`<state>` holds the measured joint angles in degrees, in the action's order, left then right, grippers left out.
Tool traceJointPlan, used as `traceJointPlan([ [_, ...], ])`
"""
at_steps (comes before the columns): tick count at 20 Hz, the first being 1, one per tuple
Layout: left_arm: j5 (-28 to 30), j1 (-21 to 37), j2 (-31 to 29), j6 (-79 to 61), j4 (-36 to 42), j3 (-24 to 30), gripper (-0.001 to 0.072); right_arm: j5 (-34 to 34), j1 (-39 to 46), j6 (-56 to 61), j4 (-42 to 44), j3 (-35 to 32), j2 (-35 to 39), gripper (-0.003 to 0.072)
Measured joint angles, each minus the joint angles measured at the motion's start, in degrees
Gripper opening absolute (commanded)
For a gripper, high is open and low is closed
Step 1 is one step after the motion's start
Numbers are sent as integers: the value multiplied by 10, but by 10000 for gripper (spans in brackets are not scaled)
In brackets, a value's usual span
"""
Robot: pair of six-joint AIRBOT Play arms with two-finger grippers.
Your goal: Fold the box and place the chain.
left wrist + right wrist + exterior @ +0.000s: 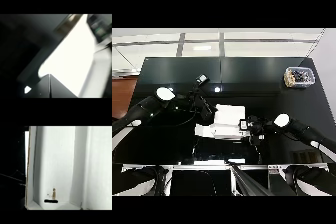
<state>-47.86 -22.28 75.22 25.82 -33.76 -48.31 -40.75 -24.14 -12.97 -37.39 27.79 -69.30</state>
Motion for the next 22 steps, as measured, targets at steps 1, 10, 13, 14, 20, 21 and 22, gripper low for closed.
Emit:
traceJointPlan([
  [1,6,-2,6,-4,-10,-1,25,0,0,0,2,0,0,408],
  [10,-64,-14,68,-23,-45,-4,23,1,0,0,15,0,0,408],
  [13,-89,-11,62,-15,-61,-17,21,1,0,0,17,0,0,408],
  [14,-96,-7,50,-5,-74,-22,21,0,0,1,17,0,0,408],
  [20,-90,106,-80,52,-134,18,23,0,0,2,19,0,0,408],
  [21,-87,133,-98,55,-138,36,23,0,0,1,21,0,0,408],
  [22,-96,153,-113,51,-137,52,23,0,0,1,22,0,0,408],
])
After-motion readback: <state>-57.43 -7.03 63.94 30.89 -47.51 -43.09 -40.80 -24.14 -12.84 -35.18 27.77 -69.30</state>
